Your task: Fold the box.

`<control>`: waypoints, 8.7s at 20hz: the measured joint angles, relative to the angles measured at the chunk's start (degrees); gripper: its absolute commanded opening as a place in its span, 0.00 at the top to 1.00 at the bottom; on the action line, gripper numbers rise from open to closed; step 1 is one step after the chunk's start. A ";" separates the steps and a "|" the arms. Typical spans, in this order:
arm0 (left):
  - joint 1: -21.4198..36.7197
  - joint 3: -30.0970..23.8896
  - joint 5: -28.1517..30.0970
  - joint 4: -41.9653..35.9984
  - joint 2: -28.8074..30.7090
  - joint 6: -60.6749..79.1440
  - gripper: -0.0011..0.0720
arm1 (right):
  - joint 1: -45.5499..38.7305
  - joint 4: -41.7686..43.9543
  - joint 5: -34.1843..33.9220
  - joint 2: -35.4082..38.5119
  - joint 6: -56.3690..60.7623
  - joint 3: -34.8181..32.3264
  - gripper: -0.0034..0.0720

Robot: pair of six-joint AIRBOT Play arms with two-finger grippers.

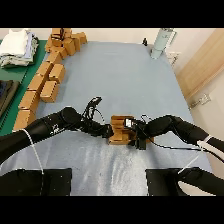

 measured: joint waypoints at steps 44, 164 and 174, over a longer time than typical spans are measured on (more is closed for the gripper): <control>-23.80 31.43 -26.71 58.16 -22.49 -77.88 0.97 | -0.02 -0.02 0.00 0.00 0.02 -0.02 0.25; -3.10 -4.13 7.15 -13.88 -7.28 88.02 0.05 | -0.02 -0.15 -0.17 0.00 0.00 0.00 0.25; -3.45 -3.78 7.37 -13.73 -7.61 87.78 0.27 | 0.00 -0.17 -0.24 0.00 0.00 0.00 0.25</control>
